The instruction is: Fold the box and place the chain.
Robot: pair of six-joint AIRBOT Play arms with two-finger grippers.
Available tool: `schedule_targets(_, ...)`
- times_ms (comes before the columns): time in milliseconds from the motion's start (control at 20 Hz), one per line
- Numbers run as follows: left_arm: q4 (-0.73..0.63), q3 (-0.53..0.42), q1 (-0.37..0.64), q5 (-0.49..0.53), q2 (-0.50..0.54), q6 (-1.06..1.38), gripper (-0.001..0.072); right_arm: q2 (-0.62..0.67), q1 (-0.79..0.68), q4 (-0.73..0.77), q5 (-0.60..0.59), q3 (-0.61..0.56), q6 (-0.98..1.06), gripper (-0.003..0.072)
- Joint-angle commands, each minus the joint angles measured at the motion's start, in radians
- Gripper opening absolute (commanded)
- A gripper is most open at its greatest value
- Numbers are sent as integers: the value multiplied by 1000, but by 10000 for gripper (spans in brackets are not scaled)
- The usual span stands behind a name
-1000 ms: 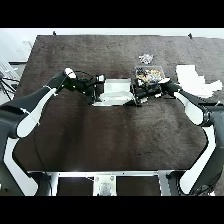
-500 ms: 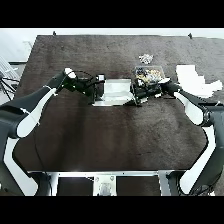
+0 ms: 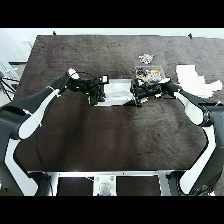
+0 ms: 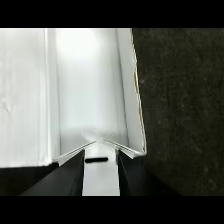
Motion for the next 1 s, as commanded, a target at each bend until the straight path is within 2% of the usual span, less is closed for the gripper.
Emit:
schedule_targets(0, -32, 0, -5, 27, 0, 5, 246, 0, 0, 1, 0, 0, 0, 587)
schedule_targets(350, -91, 0, -5, 24, -1, 31, 250, 0, 0, 0, 0, 0, 0, 587)
schedule_targets(450, -102, 0, -5, 16, -9, 31, 424, 0, 0, 1, 0, 0, 0, 587)
schedule_targets(750, -106, 0, -5, -19, -39, 31, 436, 0, 0, 1, 0, 0, 0, 587)
schedule_targets(800, -109, 1, -5, -21, -39, 30, 579, 0, 0, 0, 0, 0, 0, 587)
schedule_targets(950, -109, 1, -5, -21, -39, 30, 602, 0, 0, 0, 0, 0, 0, 587)
